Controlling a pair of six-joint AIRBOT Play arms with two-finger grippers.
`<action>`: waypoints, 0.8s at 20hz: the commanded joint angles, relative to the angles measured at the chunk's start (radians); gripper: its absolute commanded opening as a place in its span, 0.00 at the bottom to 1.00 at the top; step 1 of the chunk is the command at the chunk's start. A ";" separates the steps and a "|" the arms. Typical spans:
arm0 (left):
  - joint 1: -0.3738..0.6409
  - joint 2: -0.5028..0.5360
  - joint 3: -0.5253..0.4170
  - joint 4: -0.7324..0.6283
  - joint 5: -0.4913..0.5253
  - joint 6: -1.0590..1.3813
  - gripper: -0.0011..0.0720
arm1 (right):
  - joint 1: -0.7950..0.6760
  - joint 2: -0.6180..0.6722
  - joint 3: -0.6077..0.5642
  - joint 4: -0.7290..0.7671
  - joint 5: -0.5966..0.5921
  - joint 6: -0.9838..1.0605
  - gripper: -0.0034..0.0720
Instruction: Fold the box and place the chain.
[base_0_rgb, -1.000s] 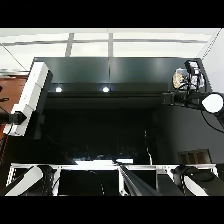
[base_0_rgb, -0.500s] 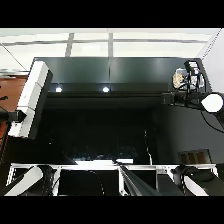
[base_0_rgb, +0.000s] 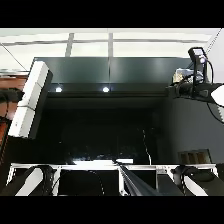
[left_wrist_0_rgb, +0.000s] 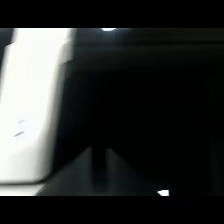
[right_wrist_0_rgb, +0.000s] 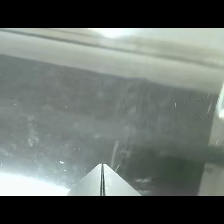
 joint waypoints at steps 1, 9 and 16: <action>-0.195 0.059 -0.011 -0.208 -0.079 -0.033 0.04 | 0.021 0.008 0.016 0.017 -0.048 -0.145 0.06; -0.629 0.159 -0.301 -0.072 0.546 -0.145 0.05 | 0.027 -0.001 -0.164 -0.018 -0.304 -0.185 0.06; -0.628 0.158 -0.301 -0.073 0.545 -0.145 0.05 | 0.027 -0.001 -0.164 -0.018 -0.304 -0.185 0.06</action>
